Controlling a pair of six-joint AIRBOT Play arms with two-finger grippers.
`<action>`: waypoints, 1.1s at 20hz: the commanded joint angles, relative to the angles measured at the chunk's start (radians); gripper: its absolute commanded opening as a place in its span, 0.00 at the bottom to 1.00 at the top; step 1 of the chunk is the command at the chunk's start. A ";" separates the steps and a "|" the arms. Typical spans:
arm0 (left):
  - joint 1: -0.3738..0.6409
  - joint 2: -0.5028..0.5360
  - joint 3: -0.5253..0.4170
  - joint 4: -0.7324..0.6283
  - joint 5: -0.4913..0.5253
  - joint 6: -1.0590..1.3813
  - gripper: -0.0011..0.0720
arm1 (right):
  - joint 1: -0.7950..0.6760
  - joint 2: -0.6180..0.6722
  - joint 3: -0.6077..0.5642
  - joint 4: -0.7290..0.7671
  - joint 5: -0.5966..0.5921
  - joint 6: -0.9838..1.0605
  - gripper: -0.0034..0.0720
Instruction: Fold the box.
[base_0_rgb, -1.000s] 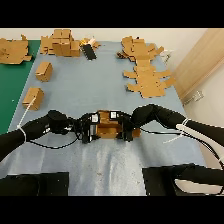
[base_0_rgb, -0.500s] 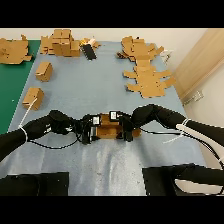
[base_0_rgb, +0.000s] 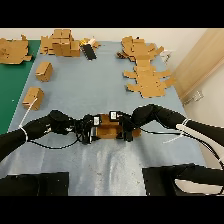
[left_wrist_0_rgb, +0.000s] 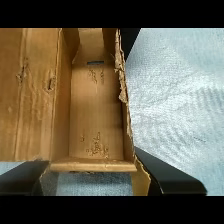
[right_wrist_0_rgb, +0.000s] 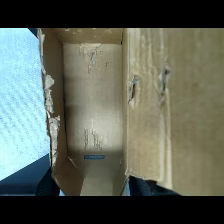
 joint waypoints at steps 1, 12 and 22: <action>0.000 -0.001 0.000 0.002 0.004 0.002 0.73 | 0.000 0.000 0.000 0.000 0.000 0.000 0.71; 0.000 -0.001 0.000 0.002 0.004 0.002 0.73 | 0.000 0.000 0.000 0.000 -0.011 0.000 0.71; 0.000 -0.001 0.000 0.002 0.004 0.002 0.73 | -0.034 0.014 0.000 -0.008 -0.071 0.002 1.00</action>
